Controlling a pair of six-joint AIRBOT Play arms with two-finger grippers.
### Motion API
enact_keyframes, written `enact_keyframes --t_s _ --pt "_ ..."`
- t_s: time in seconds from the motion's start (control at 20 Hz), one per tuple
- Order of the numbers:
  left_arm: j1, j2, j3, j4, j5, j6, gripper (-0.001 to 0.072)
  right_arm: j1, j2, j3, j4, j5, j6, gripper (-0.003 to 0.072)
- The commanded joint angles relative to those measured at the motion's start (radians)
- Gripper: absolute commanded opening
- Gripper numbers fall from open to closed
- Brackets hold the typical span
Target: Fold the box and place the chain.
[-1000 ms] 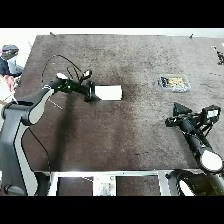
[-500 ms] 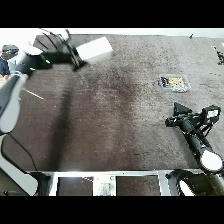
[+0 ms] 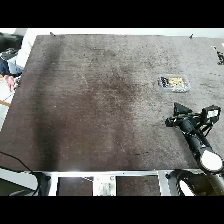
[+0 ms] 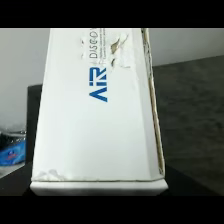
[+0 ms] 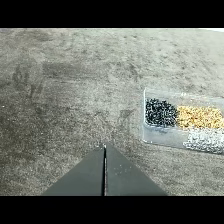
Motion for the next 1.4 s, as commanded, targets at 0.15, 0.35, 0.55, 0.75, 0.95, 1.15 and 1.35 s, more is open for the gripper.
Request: enact_keyframes --t_s 0.15,0.35,0.55,0.75,0.95,1.15,1.35 --pt "0.064 -0.102 -0.122 0.036 0.093 -0.020 0.0010 0.000 0.000 0.000 0.000 0.000 0.000 0.0013" --pt "0.069 -0.193 -0.122 0.036 0.113 -0.015 0.0011 0.000 0.000 0.000 0.000 -0.007 0.000 0.0013" --pt "0.069 -0.261 -0.122 0.035 0.126 0.015 0.0011 0.000 0.000 0.000 0.000 -0.006 0.000 0.0013" --pt "0.069 -0.309 -0.122 0.036 0.131 0.021 0.0011 0.000 0.000 0.000 0.000 -0.007 0.000 0.0013" --pt "0.069 -0.316 -0.124 0.035 0.163 0.052 0.0012 0.000 0.000 0.000 0.000 -0.006 0.000 0.0013" --pt "0.069 -0.309 -0.124 0.021 0.146 0.067 0.0718 0.000 0.000 0.000 0.000 -0.007 0.000 0.0013" --pt "0.069 -0.251 -0.082 0.021 0.126 0.063 0.0720 0.000 0.000 0.000 0.000 -0.006 0.000 0.0013"
